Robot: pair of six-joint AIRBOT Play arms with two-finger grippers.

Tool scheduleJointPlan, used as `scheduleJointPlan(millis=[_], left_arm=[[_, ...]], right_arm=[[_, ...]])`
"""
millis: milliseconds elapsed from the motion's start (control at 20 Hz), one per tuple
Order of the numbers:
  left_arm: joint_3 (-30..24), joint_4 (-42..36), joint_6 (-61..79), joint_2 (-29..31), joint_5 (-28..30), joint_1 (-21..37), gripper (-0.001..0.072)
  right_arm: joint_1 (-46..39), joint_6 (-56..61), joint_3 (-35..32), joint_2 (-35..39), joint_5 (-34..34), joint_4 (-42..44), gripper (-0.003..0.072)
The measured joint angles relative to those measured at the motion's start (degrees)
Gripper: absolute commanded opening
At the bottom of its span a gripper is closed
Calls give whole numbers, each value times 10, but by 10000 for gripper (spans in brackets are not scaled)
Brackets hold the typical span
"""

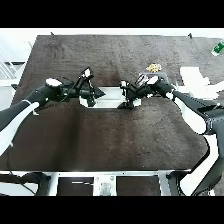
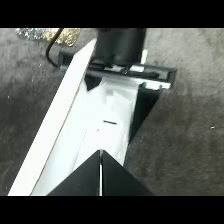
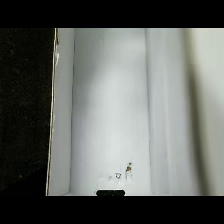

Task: Fold the box and place the chain.

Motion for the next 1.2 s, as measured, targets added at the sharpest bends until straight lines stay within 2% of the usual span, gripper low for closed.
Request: scheduleJointPlan(millis=[500,1200], left_arm=[[122,26,-16,-101,2,20,16],[140,37,-8,-144,16,29,16]], right_arm=[[0,0,0,0,0,0,515],[0,0,0,0,0,0,515]])
